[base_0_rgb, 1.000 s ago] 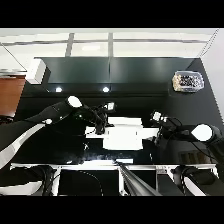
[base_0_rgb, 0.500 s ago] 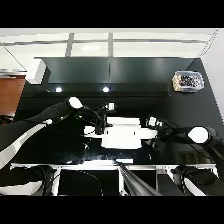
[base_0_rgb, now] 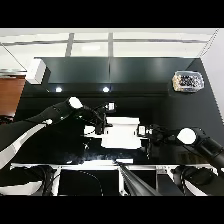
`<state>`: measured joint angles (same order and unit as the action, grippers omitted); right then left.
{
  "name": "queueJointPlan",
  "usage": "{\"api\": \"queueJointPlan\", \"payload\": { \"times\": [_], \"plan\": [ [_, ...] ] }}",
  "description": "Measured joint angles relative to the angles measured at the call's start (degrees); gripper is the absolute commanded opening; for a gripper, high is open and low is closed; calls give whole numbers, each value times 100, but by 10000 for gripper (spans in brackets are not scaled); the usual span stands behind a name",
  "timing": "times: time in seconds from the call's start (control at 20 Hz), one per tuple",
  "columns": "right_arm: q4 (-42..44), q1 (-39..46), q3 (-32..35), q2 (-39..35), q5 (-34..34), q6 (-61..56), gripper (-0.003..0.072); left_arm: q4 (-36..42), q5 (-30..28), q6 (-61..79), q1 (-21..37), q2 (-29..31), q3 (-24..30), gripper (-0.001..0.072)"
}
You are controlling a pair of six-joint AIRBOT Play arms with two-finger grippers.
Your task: Fold the box and place the chain.
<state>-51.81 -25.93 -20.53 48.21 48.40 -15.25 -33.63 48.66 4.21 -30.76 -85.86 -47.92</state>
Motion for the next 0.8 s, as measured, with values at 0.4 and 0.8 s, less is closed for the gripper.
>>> {"api": "queueJointPlan", "payload": {
  "times": [0.4, 0.8],
  "plan": [
    [234, -704, -20, 365, -763, 90, 676, 0, 0, -4, 0, 0, -2, 27],
    [79, -282, -564, 411, -942, 50, 676, 2, -7, -4, 0, 0, -2, 27]
  ]
}}
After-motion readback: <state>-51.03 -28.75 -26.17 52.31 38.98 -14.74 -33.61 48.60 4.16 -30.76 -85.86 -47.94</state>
